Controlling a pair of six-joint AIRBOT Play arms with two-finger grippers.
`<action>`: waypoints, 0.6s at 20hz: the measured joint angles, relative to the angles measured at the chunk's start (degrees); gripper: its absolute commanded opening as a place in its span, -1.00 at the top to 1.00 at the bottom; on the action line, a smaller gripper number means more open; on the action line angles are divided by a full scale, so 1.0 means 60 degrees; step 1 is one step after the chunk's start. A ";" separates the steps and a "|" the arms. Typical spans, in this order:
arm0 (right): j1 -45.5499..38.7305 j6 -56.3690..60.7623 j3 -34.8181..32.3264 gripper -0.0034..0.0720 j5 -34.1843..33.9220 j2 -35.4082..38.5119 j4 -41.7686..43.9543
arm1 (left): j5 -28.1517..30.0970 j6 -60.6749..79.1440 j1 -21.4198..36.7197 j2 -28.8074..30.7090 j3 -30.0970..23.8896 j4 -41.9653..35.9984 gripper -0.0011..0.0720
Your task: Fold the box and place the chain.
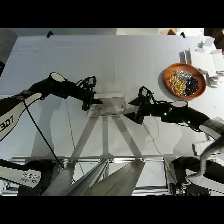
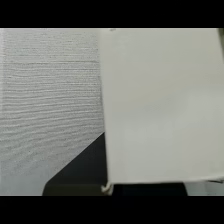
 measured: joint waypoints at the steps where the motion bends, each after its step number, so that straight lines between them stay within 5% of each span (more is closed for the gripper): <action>1: 0.0000 0.0029 0.0069 -0.96 -0.0036 0.0000 -0.0164 | 0.0004 0.0000 0.0000 0.0000 0.0000 -0.0004 0.93; 12: 0.0000 -0.0284 0.1515 -0.96 0.0576 -0.0794 -0.2244 | 0.0007 0.0000 0.0000 0.0000 0.0000 -0.0004 0.93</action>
